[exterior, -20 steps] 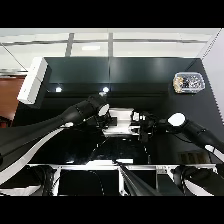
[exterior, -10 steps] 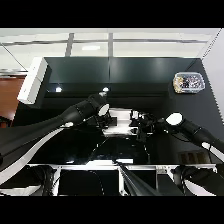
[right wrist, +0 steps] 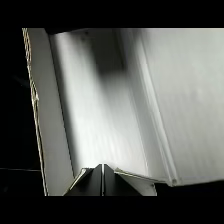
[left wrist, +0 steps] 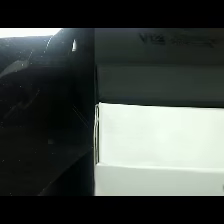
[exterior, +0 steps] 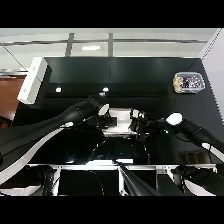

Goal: Fold the box and place the chain.

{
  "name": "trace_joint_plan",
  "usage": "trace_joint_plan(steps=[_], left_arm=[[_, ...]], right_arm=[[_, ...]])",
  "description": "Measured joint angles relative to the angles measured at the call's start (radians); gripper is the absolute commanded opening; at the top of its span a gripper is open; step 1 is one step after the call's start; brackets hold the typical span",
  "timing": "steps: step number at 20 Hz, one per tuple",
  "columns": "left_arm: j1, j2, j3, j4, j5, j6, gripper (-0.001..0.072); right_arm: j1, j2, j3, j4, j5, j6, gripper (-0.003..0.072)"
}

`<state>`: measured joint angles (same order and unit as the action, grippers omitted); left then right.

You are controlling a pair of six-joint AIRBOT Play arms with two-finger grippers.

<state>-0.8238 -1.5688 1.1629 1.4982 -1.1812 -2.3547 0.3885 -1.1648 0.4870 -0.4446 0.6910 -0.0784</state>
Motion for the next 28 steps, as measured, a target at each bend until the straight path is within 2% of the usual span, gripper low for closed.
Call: trace_joint_plan(steps=[3,8,10,12,15,18,23,24,25,26,28], left_arm=[[0.000,0.000,0.000,0.000,-0.002,0.000,0.0027],[0.000,0.000,0.000,0.000,-0.004,0.000,0.0027],[0.000,0.000,0.000,0.000,-0.005,0.001,0.0027],[0.000,0.000,0.000,0.000,-0.005,0.001,0.0027],[0.000,0.000,0.000,0.000,-0.005,0.002,0.0027],[0.000,0.000,0.000,0.000,-0.005,0.002,0.0027],[0.000,0.000,0.000,0.000,-0.005,0.002,0.0027],[0.000,0.000,0.000,0.000,-0.005,0.001,0.0027],[0.000,0.000,0.000,0.000,-0.005,0.001,0.0027],[0.000,0.000,0.000,0.000,-0.005,0.001,0.0027],[0.000,0.000,0.000,0.000,-0.005,0.001,0.0027]], right_arm=[[-0.055,0.061,0.013,-0.047,0.043,0.300,0.0019],[-0.333,0.211,0.048,-0.328,0.296,0.927,0.0019],[-0.447,0.233,0.015,-0.430,0.333,1.123,0.0019],[-0.525,0.232,-0.035,-0.434,0.332,1.250,0.0019],[-0.549,0.169,-0.088,-0.341,0.319,1.315,0.0019],[-0.490,0.073,-0.104,-0.195,0.318,1.255,0.0019],[-0.380,-0.019,-0.054,-0.066,0.316,1.154,0.0023],[-0.370,-0.026,-0.033,-0.063,0.330,1.142,0.0195],[-0.363,-0.031,-0.011,-0.063,0.349,1.130,0.0440],[-0.358,-0.035,0.008,-0.068,0.370,1.124,0.0516],[-0.350,-0.040,0.035,-0.065,0.405,1.115,0.0516]])
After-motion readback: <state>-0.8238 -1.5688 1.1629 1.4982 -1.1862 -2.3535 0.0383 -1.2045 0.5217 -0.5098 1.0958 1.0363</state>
